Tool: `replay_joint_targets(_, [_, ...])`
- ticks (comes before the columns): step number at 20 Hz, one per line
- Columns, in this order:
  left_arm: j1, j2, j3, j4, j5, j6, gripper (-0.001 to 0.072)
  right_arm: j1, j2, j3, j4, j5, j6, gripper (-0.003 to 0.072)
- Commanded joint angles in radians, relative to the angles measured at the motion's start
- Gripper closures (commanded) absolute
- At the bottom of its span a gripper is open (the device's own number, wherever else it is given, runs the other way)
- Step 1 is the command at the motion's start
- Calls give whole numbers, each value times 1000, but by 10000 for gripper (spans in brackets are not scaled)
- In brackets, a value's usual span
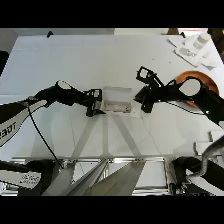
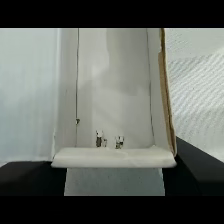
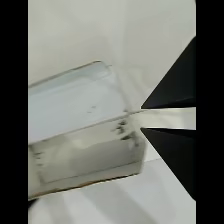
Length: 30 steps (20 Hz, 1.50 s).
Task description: Fold the box and place the chain.
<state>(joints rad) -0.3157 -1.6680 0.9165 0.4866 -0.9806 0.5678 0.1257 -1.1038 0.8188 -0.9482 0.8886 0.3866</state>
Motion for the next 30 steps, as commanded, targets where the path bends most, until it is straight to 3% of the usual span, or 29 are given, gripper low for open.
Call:
replay_joint_targets(1, [0, 1, 0, 0, 0, 0, 453, -1, 18, -2, -183, 61, 12, 477])
replay_joint_targets(2, [0, 1, 0, 0, 1, 0, 453, -5, 5, -2, -182, 57, 2, 453])
replay_joint_targets(4, [0, 1, 0, 0, 0, 0, 453, -5, -43, -3, -180, 10, -3, 296])
replay_joint_targets(5, [0, 1, 0, 0, 1, 0, 453, -5, -73, -3, -180, -11, -7, 286])
replay_joint_targets(9, [0, 1, 0, 0, 1, 0, 453, -4, -198, -3, -97, -16, -187, 292])
replay_joint_targets(12, [0, 1, 0, 0, 0, 0, 453, 19, -248, -3, 2, -15, -321, 356])
replay_joint_targets(16, [0, 1, 0, 0, 1, 0, 453, 54, -291, -3, 60, -30, -339, 467])
replay_joint_targets(20, [0, 1, 0, 0, 1, 0, 453, 54, -293, -3, 130, -68, -339, 472])
replay_joint_targets(21, [0, 1, 0, 0, 1, 0, 453, 54, -293, -3, 145, -64, -341, 520])
replay_joint_targets(26, [0, 1, 0, 0, 1, 0, 453, 54, -294, -3, 149, -63, -343, 611])
replay_joint_targets(28, [0, 1, 0, 0, 1, 0, 453, 54, -294, -3, 153, -73, -343, 605])
replay_joint_targets(29, [0, 1, 0, 0, 1, 0, 453, 54, -294, -3, 167, -74, -343, 541])
replay_joint_targets(30, [0, 1, 0, 0, 1, 0, 453, 54, -294, -3, 181, -74, -343, 425])
